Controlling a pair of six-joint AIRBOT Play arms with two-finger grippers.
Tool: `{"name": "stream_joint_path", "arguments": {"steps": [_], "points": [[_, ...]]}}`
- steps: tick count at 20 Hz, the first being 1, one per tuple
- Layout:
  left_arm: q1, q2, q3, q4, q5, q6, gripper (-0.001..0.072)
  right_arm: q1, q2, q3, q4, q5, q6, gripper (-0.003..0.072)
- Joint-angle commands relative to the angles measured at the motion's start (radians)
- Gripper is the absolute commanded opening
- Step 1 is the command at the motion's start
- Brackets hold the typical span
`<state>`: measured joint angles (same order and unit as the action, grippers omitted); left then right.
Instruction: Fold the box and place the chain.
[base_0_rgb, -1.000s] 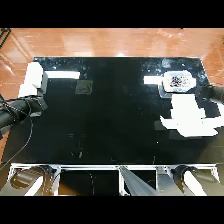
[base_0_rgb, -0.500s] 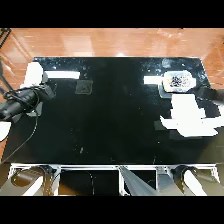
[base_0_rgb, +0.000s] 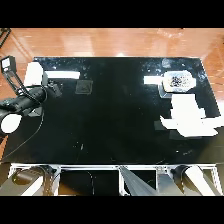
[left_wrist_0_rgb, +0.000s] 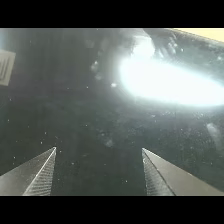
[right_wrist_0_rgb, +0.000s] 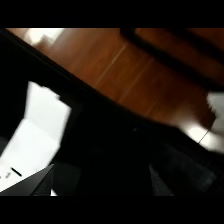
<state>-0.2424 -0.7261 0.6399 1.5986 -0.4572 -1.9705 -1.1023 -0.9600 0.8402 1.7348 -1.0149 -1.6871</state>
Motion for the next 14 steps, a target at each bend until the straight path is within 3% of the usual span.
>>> {"name": "stream_joint_path", "arguments": {"steps": [1,2,6,14], "points": [[0.000,-0.014,0.001,-0.003,0.008,0.005,0.0622,-0.266,-0.176,0.028,0.428,-0.191,-0.358,0.0704],[0.000,-0.016,0.001,-0.003,0.007,0.005,0.0622,-0.300,-0.245,0.059,0.500,-0.259,-0.402,0.0703],[-0.001,-0.026,0.001,-0.040,-0.005,0.005,0.0622,-0.286,-0.570,0.283,0.513,-0.558,-0.414,0.0703],[-0.001,-0.067,0.000,-0.098,-0.014,0.003,0.0622,-0.130,-0.911,0.603,0.481,-0.609,-0.464,0.0703]]}}
